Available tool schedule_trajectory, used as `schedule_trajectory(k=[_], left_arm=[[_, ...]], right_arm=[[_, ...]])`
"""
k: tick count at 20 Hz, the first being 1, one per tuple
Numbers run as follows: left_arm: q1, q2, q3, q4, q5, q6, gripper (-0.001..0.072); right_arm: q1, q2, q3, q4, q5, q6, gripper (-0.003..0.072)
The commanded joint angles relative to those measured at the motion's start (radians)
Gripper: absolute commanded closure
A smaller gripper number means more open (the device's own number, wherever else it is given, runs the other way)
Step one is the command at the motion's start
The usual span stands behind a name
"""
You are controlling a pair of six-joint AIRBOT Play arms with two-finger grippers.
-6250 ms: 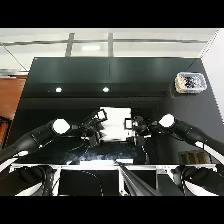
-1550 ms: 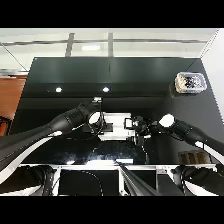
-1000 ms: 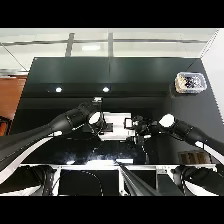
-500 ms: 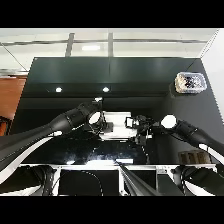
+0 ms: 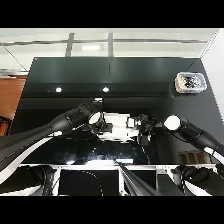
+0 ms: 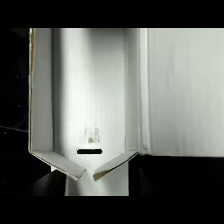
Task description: Fold the box and place the chain.
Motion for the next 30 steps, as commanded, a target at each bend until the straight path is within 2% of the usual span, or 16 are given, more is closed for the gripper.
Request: schedule_trajectory(k=[1,3,5,6,9,15,16,18,19,21,22,23,24,25,27,30], left_arm=[[0.001,0.0,0.0,0.007,-0.004,0.0,0.0684],[0.001,0.0,0.0,0.003,-0.002,0.0,0.0683],[0.001,0.0,0.0,-0.005,0.005,0.0,0.0683],[0.001,0.0,0.0,-0.008,0.011,0.0,0.0683],[0.001,0.0,0.0,-0.012,0.016,0.001,0.0682],[0.001,0.0,0.0,-0.012,0.016,0.001,0.0681],[0.001,0.0,0.0,-0.012,0.016,0.001,0.0681],[0.001,0.0,0.0,-0.012,0.016,0.001,0.0681],[0.001,0.0,0.0,-0.012,0.016,0.001,0.0681],[0.001,0.0,0.0,-0.012,0.015,0.001,0.0681],[0.001,0.0,0.0,-0.012,0.016,0.001,0.0682],[0.001,0.0,0.0,-0.012,0.015,0.001,0.0681],[0.001,0.0,0.0,-0.012,0.015,0.001,0.0681],[0.001,0.0,0.0,-0.012,0.015,0.001,0.0681],[0.001,0.0,0.0,-0.012,0.014,0.001,0.0681],[0.001,0.0,0.0,-0.012,0.013,0.001,0.0681]], right_arm=[[0.001,0.003,0.0,0.082,0.021,-0.002,0.0203],[0.001,0.002,-0.001,0.116,0.034,0.0,0.0291],[0.008,-0.003,-0.005,0.154,0.038,0.029,0.0545],[0.01,-0.012,-0.005,0.177,0.039,0.037,0.0566],[0.034,-0.055,-0.005,0.303,0.003,0.041,0.0558],[0.038,-0.063,-0.005,0.293,-0.055,0.046,0.0555],[0.039,-0.063,-0.005,0.292,-0.055,0.072,0.0395],[0.039,-0.063,-0.005,0.269,-0.043,0.073,0.037],[0.039,-0.063,-0.005,0.245,-0.037,0.092,0.0427],[0.039,-0.063,-0.005,0.218,-0.037,0.127,0.0303],[0.039,-0.063,-0.005,0.209,-0.036,0.127,0.0339],[0.039,-0.063,-0.005,0.205,-0.036,0.133,0.0534],[0.039,-0.063,-0.005,0.205,-0.036,0.155,0.0571],[0.034,-0.059,-0.003,0.192,-0.036,0.209,0.0685],[-0.018,-0.032,0.013,0.113,0.023,0.403,0.0677],[-0.227,0.065,0.042,-0.036,0.138,0.726,0.0678]])
